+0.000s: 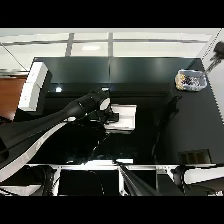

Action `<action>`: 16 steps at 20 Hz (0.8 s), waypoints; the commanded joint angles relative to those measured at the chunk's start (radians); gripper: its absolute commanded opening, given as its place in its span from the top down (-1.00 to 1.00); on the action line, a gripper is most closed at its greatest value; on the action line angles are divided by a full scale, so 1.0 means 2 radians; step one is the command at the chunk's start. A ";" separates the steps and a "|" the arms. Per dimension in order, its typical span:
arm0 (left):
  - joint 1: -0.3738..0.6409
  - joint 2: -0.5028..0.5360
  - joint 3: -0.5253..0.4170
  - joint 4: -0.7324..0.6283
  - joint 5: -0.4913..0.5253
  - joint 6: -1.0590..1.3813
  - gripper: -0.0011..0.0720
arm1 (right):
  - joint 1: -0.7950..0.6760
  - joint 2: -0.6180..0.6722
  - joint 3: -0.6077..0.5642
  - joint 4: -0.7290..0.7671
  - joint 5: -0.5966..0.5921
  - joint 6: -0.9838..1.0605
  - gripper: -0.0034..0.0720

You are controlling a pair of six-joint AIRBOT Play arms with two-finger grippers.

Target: Fold the box and place the chain.

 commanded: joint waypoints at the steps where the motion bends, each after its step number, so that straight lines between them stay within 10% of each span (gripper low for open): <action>1: 0.001 0.000 0.000 -0.001 -0.001 0.000 0.90 | -0.002 0.075 0.000 0.068 -0.009 -0.043 0.89; 9: 0.001 0.000 0.000 -0.001 -0.003 0.000 0.89 | 0.005 0.195 -0.012 0.201 0.067 -0.092 0.89; 16: 0.001 0.000 0.000 -0.001 -0.015 0.000 0.90 | 0.133 0.323 -0.270 0.320 0.175 -0.201 0.89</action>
